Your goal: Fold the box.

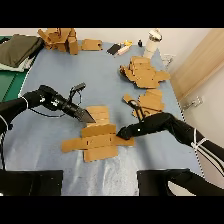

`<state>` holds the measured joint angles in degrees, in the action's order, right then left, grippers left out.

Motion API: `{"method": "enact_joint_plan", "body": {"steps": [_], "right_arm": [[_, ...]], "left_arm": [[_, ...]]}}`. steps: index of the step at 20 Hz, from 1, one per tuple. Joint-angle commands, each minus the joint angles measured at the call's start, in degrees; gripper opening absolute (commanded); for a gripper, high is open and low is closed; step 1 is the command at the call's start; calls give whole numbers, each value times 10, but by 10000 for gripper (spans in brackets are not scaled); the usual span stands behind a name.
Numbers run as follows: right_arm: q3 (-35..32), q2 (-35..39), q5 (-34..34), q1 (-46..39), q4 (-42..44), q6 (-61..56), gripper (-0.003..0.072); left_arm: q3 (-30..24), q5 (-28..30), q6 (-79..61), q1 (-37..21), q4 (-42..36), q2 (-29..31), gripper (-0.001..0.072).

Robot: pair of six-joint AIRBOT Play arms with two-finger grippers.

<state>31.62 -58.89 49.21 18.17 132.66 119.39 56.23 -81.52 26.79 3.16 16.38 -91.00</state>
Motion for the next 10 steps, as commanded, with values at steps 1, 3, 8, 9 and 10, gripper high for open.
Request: {"method": "enact_joint_plan", "body": {"steps": [1,3,8,9,10], "right_arm": [[68,0,31,-49,-62,-70,370],[120,0,81,-81,-84,-90,366],[188,0,163,-100,-94,-121,4],[188,0,170,-100,-96,-124,4],[187,1,173,-100,-98,-128,3]], "left_arm": [[11,68,-43,45,-1,38,10],[11,117,-80,79,11,64,10],[-5,252,-157,146,31,96,10],[-13,271,-172,157,30,100,10],[-23,285,-191,167,29,104,10]]}}
